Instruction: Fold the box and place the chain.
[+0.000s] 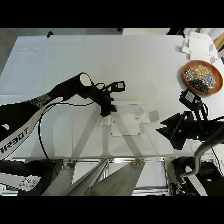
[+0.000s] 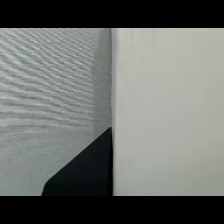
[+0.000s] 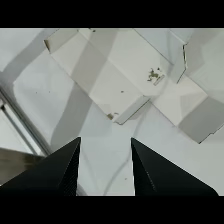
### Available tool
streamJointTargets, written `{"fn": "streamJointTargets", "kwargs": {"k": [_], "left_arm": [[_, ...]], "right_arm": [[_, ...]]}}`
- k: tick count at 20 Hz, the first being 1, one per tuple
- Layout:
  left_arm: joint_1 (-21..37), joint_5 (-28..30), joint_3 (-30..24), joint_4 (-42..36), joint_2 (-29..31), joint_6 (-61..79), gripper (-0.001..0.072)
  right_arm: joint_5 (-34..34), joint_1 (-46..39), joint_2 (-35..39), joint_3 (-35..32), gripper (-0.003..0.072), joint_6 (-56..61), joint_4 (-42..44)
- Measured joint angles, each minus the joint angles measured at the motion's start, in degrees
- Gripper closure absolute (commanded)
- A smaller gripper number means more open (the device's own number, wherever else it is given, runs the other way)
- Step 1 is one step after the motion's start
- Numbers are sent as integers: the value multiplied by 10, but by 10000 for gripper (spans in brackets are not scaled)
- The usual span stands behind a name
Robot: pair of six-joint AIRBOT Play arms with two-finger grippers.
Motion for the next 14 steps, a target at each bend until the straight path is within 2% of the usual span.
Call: {"fn": "streamJointTargets", "kwargs": {"k": [1, 3, 6, 10, 11, 12, 13, 14], "left_arm": [[-1, 0, 0, 0, 0, 0, 699], [-2, 2, 0, 0, 0, 0, 699], [-2, 2, 0, 0, 0, 0, 699], [-3, 2, 0, 0, 0, 0, 699], [-3, 2, 0, 0, 0, 0, 699], [-3, 2, 0, 0, 0, 0, 699], [-3, 2, 0, 0, 0, 0, 699], [-3, 2, 0, 0, 0, 0, 699]], "right_arm": [[0, 0, 0, 0, 551, 0, 0], [2, 0, 0, 0, 672, 0, 0], [5, 0, -3, -6, 676, -28, 17], [-12, 3, -35, -46, 675, -158, 36], [-18, 9, -50, -56, 651, -197, 33], [-26, 18, -65, -64, 486, -229, 28], [-41, 31, -82, -70, 247, -257, 23], [-59, 47, -97, -74, 49, -278, 18]]}}
